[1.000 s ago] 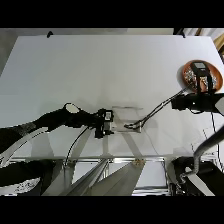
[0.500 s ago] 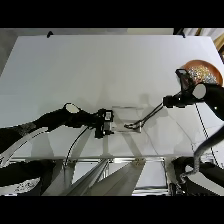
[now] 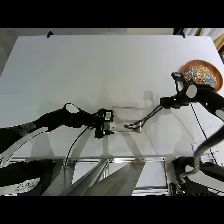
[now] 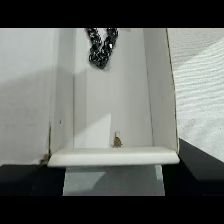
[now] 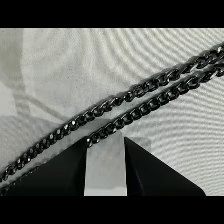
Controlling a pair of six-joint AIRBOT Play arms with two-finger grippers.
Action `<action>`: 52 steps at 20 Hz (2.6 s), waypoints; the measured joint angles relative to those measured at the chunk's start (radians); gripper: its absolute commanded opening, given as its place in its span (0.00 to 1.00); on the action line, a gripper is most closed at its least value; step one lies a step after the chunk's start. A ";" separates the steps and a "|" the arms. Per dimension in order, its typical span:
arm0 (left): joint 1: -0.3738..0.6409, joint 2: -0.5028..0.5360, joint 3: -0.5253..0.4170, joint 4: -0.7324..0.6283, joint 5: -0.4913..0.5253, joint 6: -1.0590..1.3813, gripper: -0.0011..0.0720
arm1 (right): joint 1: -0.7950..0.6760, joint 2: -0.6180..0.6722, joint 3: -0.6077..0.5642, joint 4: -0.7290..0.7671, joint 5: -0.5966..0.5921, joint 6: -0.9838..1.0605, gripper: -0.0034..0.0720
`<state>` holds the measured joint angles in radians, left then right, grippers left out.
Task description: Fold the box and place the chain.
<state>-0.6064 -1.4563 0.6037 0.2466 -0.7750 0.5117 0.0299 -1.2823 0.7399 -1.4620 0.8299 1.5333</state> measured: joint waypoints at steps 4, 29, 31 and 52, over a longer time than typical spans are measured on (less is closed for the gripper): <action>0.000 0.000 0.000 0.000 0.000 0.000 0.39 | 0.000 -0.005 0.000 0.000 -0.006 0.003 0.25; 0.000 0.000 0.000 0.000 0.000 0.000 0.39 | 0.061 0.294 0.000 -0.001 0.140 -0.074 0.06; 0.000 0.000 0.000 0.000 0.000 0.000 0.39 | 0.121 0.393 0.000 0.003 0.177 -0.083 0.06; 0.000 0.000 0.000 0.000 0.000 0.000 0.39 | 0.874 0.590 0.000 0.108 -0.068 0.040 0.06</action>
<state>-0.6064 -1.4563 0.6037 0.2466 -0.7750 0.5117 0.9039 -0.6922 0.7395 -1.3540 0.7620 1.5730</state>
